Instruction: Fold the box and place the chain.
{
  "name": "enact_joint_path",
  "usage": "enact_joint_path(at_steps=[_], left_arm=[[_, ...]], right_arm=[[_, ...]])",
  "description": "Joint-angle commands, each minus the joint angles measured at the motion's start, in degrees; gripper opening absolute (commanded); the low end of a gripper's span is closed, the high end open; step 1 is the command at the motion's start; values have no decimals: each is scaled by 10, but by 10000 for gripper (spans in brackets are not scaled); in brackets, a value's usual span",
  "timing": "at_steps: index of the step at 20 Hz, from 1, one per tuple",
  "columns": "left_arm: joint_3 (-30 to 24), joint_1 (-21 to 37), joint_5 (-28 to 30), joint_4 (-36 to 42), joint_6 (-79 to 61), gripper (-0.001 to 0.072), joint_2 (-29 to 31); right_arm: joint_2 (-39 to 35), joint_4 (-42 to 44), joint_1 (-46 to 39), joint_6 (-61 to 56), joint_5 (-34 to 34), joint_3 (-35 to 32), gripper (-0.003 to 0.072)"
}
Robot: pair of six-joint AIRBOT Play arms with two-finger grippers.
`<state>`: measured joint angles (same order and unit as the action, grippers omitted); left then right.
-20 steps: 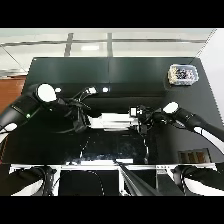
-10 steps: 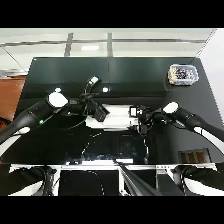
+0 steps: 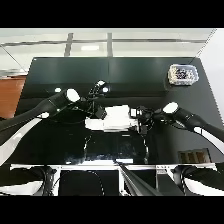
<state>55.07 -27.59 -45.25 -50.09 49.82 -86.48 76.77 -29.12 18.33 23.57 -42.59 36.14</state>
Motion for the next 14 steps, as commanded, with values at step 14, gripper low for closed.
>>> enact_joint_path(at_steps=[14], left_arm=[[-146,48,-65,19,-361,160,224]], right_arm=[[0,2,0,-2,6,0,67]])
